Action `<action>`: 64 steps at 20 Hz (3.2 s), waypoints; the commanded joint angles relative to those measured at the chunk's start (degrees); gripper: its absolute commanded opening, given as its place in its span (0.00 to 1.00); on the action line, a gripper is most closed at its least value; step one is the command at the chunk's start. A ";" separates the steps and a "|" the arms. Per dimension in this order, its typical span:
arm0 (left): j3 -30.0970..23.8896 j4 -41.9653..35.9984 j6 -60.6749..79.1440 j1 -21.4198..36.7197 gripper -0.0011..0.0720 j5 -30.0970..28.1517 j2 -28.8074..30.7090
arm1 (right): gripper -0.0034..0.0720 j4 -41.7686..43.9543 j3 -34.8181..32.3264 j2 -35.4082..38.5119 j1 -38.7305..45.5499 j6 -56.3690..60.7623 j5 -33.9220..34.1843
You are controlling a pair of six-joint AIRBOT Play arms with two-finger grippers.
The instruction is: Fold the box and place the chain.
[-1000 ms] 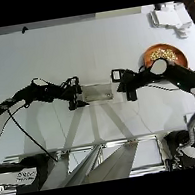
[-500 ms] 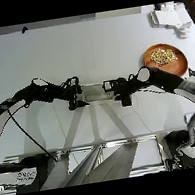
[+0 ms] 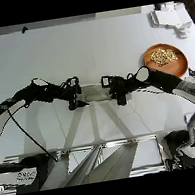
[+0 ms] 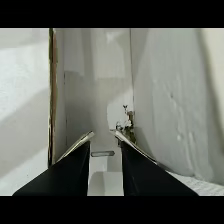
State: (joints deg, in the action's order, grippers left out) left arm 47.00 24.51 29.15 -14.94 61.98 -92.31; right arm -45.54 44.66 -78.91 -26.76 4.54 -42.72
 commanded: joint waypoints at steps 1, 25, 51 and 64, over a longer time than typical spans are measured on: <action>0.02 -0.07 -0.02 0.00 0.53 0.00 -0.04 | 0.34 2.54 -0.02 -0.02 -0.07 -0.02 0.09; 0.02 -0.07 -0.02 0.00 0.53 0.00 -0.04 | 0.05 -19.54 -14.10 22.47 19.63 62.73 -1.62; 0.02 -0.04 0.00 0.00 0.53 0.00 -0.04 | 0.42 34.93 -17.16 5.60 13.66 41.46 -4.57; 0.02 -0.07 0.00 0.00 0.53 0.00 -0.04 | 0.32 32.50 -17.16 9.25 11.72 41.64 0.33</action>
State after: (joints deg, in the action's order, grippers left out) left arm 47.00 24.36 28.99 -14.92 61.87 -92.31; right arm -11.38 27.49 -71.29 -14.98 46.00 -44.51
